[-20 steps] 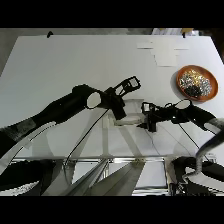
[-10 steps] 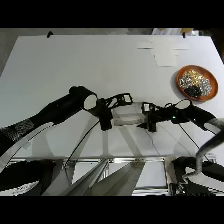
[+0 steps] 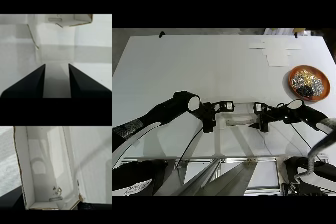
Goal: Fold the box and place the chain.
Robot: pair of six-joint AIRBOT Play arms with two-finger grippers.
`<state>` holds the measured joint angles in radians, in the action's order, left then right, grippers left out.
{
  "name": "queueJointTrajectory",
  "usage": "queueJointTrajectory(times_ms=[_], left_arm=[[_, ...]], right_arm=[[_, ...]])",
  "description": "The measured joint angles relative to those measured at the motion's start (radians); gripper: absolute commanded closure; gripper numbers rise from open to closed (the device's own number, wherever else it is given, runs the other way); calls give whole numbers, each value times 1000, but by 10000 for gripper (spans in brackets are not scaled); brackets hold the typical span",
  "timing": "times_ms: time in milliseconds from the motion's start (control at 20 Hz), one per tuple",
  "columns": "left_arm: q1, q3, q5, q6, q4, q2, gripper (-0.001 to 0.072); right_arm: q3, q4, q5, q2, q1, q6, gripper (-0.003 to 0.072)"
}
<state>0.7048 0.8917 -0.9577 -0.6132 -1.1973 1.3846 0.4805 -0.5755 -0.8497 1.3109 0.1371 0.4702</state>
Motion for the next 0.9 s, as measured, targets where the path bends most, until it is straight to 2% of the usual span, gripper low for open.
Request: queueJointTrajectory(times_ms=[450, 500, 600, 900], left_arm=[[3, -7, 118, 239, 76, 1, 371], [5, -7, 123, 248, 79, 5, 378], [11, -7, 130, 263, 84, 10, 463], [40, -7, 146, 305, 130, 17, 463]], right_arm=[[0, 0, 0, 0, 0, 0, 238], [0, 0, 0, 0, 0, 0, 238], [0, 0, 0, 0, 0, 0, 238], [0, 0, 0, 0, 0, 0, 238]])
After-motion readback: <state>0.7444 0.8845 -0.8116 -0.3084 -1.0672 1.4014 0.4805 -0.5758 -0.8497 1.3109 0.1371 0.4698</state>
